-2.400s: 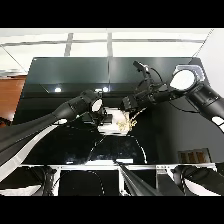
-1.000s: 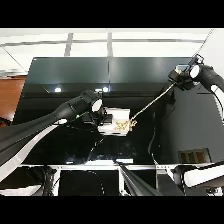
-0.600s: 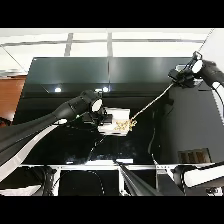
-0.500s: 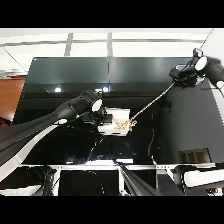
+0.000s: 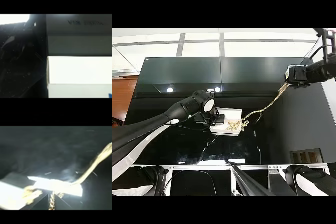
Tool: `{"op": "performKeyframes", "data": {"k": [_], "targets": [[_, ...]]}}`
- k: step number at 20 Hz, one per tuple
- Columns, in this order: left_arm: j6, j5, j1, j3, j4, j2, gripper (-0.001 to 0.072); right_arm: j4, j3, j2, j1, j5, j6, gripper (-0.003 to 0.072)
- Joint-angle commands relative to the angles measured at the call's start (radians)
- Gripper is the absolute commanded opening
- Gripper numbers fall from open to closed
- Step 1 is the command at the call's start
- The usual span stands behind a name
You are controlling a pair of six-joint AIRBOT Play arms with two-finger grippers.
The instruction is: Fold the box and place the chain.
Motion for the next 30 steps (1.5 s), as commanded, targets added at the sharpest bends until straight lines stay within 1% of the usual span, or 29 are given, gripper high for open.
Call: {"op": "performKeyframes", "data": {"k": [1,3,6,12,15,17,19,23,25,30], "targets": [[0.000,0.000,0.000,0.000,0.000,0.000,0.0030,0.161,-0.005,0.109,0.074,0.041,-0.015,0.0018],[0.000,0.001,0.000,0.000,0.000,0.000,0.0030,0.233,-0.008,0.108,0.113,0.027,-0.015,0.0019],[0.000,0.001,0.000,0.000,0.000,0.000,0.0030,0.292,-0.029,0.108,0.195,-0.017,-0.011,0.0018],[0.000,0.000,0.000,0.000,0.000,0.000,0.0030,0.316,-0.051,0.107,0.329,-0.120,0.022,0.0018],[0.000,0.001,0.000,0.000,0.000,0.000,0.0030,0.363,-0.051,0.107,0.333,-0.167,0.017,0.0018],[0.000,0.001,0.000,0.000,0.001,0.000,0.0030,0.419,-0.051,0.107,0.333,-0.212,-0.041,0.0018],[0.000,0.001,0.000,0.000,0.001,0.000,0.0030,0.457,-0.051,0.105,0.333,-0.247,-0.057,0.0017],[0.000,0.001,0.000,0.000,0.001,0.000,0.0030,0.462,-0.053,0.077,0.333,-0.241,-0.057,0.0018],[0.000,0.000,0.000,0.000,0.001,0.000,0.0030,0.454,-0.076,0.057,0.333,-0.236,-0.057,0.0017],[0.000,0.001,0.000,0.000,0.001,0.000,0.0030,0.433,-0.181,0.011,0.333,-0.246,-0.057,0.0018]]}}
